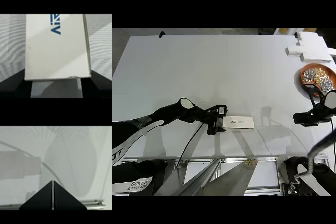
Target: Fold the box and place the chain.
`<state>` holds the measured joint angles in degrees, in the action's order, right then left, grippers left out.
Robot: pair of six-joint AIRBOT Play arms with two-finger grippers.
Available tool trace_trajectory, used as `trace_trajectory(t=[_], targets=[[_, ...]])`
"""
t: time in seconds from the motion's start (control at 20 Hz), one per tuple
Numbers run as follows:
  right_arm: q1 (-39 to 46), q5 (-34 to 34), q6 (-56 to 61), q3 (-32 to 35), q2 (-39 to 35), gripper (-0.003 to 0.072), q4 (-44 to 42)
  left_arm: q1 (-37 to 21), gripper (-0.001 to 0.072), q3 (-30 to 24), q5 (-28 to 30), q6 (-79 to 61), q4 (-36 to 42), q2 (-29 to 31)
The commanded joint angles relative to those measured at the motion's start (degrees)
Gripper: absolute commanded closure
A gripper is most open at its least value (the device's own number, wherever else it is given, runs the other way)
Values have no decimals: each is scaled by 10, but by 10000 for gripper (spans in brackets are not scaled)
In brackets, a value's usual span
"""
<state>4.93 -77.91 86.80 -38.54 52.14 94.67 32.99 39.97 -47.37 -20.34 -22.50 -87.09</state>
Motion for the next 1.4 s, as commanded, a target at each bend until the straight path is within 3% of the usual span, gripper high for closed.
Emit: trace_trajectory(t=[0.0,0.3,0.6,0.8,1.05,1.2,1.35], targets=[[7,-9,6,0,0,664,0,0,675,0,0,0,0,1],[7,-9,6,0,0,664,0,-1,675,0,-18,1,-4,15],[7,-9,6,0,0,664,0,-54,668,0,-17,183,-100,178],[7,-9,6,0,0,664,0,-147,668,0,-24,426,-234,319],[7,-9,6,0,0,664,0,-292,669,0,-38,715,-495,459],[7,-9,6,0,0,664,0,-381,669,0,-67,808,-590,484],[7,-9,6,0,0,664,0,-436,669,-9,-79,858,-598,466]])
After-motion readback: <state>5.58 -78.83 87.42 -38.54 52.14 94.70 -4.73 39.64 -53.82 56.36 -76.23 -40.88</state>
